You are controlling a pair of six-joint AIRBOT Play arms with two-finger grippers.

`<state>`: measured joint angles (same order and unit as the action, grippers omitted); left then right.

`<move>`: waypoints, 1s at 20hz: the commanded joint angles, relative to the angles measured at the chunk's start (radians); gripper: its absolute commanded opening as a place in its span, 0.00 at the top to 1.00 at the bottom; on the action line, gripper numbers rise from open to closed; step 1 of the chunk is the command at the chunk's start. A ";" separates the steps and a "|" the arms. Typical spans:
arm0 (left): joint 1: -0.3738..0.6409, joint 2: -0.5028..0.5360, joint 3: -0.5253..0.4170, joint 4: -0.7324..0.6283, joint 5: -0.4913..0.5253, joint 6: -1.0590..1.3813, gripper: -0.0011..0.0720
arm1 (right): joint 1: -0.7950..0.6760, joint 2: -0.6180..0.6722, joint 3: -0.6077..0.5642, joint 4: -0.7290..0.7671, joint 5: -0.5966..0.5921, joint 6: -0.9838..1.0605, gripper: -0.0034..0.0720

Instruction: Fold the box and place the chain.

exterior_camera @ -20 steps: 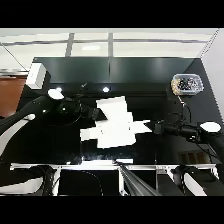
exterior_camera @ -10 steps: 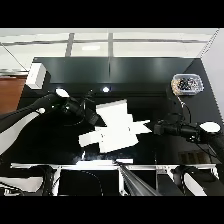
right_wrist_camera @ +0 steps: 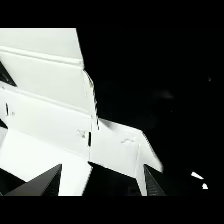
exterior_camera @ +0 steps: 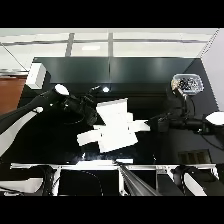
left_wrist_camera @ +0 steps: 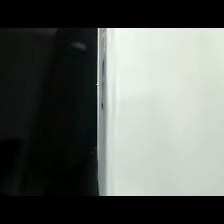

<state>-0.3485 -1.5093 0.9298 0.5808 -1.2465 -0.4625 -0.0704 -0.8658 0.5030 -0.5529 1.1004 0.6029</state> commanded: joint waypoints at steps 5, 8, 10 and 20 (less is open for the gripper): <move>-0.183 0.110 -0.068 0.124 0.241 0.432 0.95 | 0.064 0.001 0.101 -0.148 0.074 -0.167 0.17; -0.241 0.104 -0.092 0.145 0.421 0.443 0.95 | 0.145 0.001 0.100 -0.201 -0.014 -0.252 0.17; -0.242 0.090 -0.100 0.144 0.470 0.449 0.95 | 0.179 0.000 0.091 -0.287 -0.069 -0.253 0.17; -0.229 0.062 -0.106 0.175 0.451 0.448 0.95 | 0.302 0.000 -0.061 -0.315 -0.115 -0.267 0.17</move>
